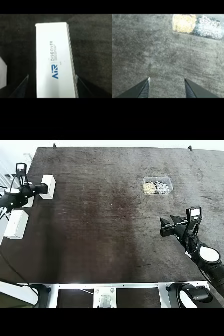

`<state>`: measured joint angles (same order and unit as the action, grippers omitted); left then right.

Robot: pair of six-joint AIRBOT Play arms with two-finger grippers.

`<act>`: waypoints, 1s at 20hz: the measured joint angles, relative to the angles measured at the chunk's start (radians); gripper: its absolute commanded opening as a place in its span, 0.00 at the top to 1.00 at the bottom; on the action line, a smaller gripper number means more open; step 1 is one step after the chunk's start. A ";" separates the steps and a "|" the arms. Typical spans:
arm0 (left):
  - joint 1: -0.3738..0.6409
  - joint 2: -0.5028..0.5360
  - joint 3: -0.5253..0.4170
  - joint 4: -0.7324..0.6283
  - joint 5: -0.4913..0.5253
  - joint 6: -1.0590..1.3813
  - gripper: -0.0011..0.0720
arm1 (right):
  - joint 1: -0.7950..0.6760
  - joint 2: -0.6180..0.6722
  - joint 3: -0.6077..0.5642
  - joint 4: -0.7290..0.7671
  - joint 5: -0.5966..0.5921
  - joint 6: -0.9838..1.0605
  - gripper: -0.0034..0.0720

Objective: Fold the box and place the chain.

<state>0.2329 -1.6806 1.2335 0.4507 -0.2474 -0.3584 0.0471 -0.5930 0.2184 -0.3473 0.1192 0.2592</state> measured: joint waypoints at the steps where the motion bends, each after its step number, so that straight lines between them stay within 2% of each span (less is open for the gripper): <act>1: 0.000 0.018 0.000 0.005 -0.004 0.000 0.14 | 0.000 0.000 0.002 0.000 0.000 0.000 0.43; 3: 0.001 0.062 0.000 0.012 -0.036 0.000 0.96 | 0.000 0.001 0.012 -0.001 0.000 0.000 0.94; 7: -0.005 0.172 -0.004 0.011 -0.184 0.045 0.97 | 0.000 0.019 0.048 0.000 -0.002 0.009 0.94; 10: -0.060 0.297 -0.064 -0.054 -0.195 0.153 0.97 | 0.000 0.047 0.064 0.000 -0.044 0.077 0.94; 13: -0.151 0.460 -0.193 -0.202 -0.105 0.354 0.97 | 0.000 0.092 0.071 0.001 -0.094 0.128 0.94; 17: -0.272 0.695 -0.430 -0.412 -0.037 0.594 0.97 | 0.000 0.164 0.060 0.001 -0.131 0.154 0.94; 20: -0.336 0.855 -0.600 -0.512 0.001 0.686 0.97 | 0.000 0.212 0.028 0.001 -0.141 0.161 0.94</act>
<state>-0.1032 -0.8253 0.6331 -0.0612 -0.2466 0.3279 0.0471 -0.3805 0.2466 -0.3466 -0.0219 0.4206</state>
